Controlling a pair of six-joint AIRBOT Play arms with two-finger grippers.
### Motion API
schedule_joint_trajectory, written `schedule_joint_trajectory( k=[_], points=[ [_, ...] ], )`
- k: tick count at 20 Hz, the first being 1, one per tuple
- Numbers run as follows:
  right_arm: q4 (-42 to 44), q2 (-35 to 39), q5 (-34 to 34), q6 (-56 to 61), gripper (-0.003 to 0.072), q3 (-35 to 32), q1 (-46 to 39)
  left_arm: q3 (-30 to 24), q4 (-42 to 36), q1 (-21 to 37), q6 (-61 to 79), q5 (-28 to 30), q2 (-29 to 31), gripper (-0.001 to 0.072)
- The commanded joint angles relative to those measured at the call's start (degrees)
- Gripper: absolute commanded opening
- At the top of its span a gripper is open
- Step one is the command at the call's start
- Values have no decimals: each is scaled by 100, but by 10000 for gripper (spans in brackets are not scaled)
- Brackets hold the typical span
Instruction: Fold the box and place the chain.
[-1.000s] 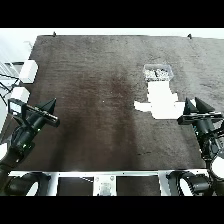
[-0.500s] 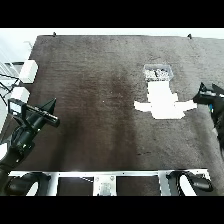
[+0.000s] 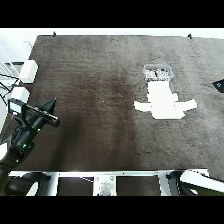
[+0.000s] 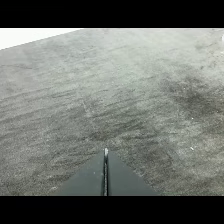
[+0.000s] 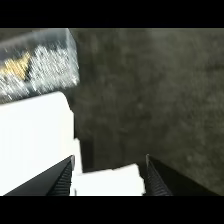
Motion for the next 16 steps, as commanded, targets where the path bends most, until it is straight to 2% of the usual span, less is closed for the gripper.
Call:
schedule_joint_trajectory(
  k=[1, 4, 6, 10, 16],
  points=[
    [-1051, -1364, 1644, 280, 550, 1521, -234, -4, 0, -2, 0, 2, 4, 19],
    [-1058, -2461, 2520, 258, 550, 2433, -133, -4, 2, -2, 2, 4, 4, 19],
    [-1071, -2975, 2686, 225, 550, 2730, -24, -4, 2, -2, 2, 0, 4, 19],
    [-1067, -3486, 2682, 50, 550, 2809, 229, -4, 0, -2, 0, 2, 4, 20],
    [-894, -3858, 2754, -68, 550, 2809, 378, -4, 0, -2, 0, 0, 4, 20]
  ],
)
